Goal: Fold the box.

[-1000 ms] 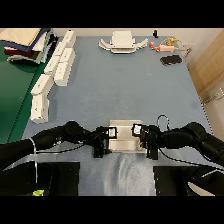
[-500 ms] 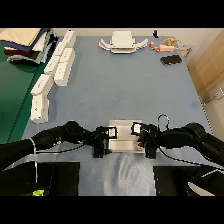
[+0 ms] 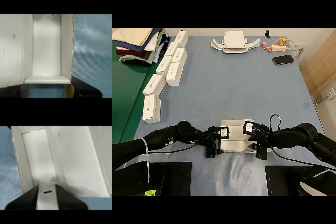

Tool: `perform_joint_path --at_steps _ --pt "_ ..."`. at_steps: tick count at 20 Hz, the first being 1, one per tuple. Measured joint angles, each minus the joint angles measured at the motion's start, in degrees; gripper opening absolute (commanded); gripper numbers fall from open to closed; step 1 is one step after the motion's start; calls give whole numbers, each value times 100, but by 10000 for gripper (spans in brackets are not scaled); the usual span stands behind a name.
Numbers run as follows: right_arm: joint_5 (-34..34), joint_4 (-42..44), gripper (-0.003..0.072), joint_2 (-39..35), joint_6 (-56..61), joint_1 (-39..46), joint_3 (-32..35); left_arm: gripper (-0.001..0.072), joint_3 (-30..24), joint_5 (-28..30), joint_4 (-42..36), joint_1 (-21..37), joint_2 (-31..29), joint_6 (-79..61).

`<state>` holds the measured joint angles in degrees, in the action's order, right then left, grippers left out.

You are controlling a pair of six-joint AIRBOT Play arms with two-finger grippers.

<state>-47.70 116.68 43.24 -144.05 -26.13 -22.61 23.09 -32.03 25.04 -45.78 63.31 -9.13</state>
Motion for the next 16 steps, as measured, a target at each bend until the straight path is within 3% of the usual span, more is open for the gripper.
perform_joint_path --at_steps 16 --pt "179 -44 589 0 -2 4 4 487 0 0 -2 0 0 0"
